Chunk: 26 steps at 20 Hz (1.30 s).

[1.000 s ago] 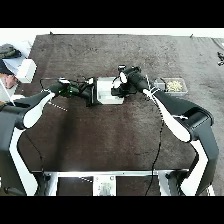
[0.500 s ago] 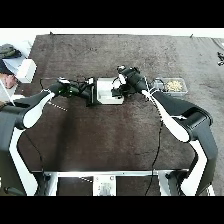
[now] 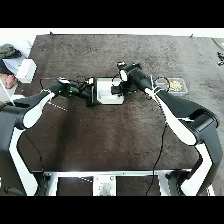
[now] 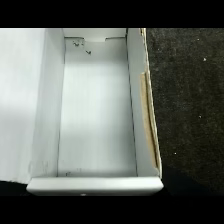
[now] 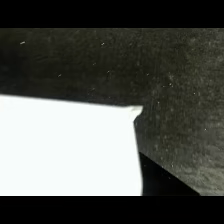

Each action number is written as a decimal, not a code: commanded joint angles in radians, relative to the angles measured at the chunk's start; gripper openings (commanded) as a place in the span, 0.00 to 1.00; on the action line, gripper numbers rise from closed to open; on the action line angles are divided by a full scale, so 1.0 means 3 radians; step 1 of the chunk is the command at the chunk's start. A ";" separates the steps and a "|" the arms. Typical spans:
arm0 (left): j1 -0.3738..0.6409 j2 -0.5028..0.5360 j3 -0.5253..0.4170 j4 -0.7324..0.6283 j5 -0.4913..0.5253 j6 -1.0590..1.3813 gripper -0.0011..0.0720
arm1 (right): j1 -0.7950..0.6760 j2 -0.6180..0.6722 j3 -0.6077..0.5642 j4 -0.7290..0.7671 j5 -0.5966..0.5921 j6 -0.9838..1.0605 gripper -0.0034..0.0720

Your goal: Fold the box and place the chain.

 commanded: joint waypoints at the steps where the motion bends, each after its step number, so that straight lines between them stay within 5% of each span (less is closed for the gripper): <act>1: 0.0003 -0.0001 0.0000 0.0001 0.0001 -0.0001 0.40 | -0.0001 0.0146 0.0004 -0.0017 0.0097 -0.0207 0.44; 11: 0.0003 0.0000 0.0000 0.0001 0.0001 -0.0001 0.40 | -0.0294 0.1179 -0.0168 -0.0111 -0.0567 -0.0980 0.44; 18: 0.0003 -0.0001 0.0000 0.0001 0.0001 -0.0001 0.40 | -0.0801 0.2415 -0.2103 -0.0080 -0.2674 -0.0984 0.44; 21: 0.0003 -0.0001 0.0000 0.0001 0.0003 -0.0001 0.40 | -0.1301 0.2412 -0.2450 0.0132 -0.2609 -0.0903 0.44; 26: 0.0003 -0.0001 0.0000 0.0001 0.0004 -0.0001 0.40 | -0.1910 0.1994 -0.2277 0.0676 -0.2008 -0.1465 0.40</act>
